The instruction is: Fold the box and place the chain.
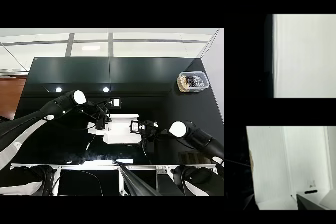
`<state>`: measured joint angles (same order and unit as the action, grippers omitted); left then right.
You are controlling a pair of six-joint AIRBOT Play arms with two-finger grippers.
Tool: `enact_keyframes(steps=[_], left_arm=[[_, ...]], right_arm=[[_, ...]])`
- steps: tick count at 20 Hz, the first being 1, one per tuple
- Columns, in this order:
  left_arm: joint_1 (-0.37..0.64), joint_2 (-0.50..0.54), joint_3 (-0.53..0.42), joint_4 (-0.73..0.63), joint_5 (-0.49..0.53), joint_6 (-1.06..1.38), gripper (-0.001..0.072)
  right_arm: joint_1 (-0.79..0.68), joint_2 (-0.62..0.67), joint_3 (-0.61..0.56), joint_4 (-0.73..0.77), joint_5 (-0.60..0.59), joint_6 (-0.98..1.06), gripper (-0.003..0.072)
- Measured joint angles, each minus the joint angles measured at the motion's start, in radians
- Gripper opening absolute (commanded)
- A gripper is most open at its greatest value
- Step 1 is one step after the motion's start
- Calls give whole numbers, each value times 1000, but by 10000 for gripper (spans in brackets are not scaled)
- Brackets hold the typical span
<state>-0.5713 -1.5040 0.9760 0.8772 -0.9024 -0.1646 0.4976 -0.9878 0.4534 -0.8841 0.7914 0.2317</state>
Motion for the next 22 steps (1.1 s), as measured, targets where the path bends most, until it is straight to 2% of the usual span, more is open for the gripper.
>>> enact_keyframes(steps=[3, 13, 18, 22], left_arm=[[0, 0, 0, 0, 0, 0, 26], [0, 0, 0, 0, 0, -1, 26], [0, 0, 0, 0, 0, -1, 26], [0, 0, 0, 0, 0, -3, 26]], right_arm=[[3, -6, 18, -2, -48, 25, 610], [-68, 13, 90, -19, -63, 23, 610], [-135, 11, 94, 62, -80, -48, 609], [-179, -12, 94, 174, -48, -149, 609]])
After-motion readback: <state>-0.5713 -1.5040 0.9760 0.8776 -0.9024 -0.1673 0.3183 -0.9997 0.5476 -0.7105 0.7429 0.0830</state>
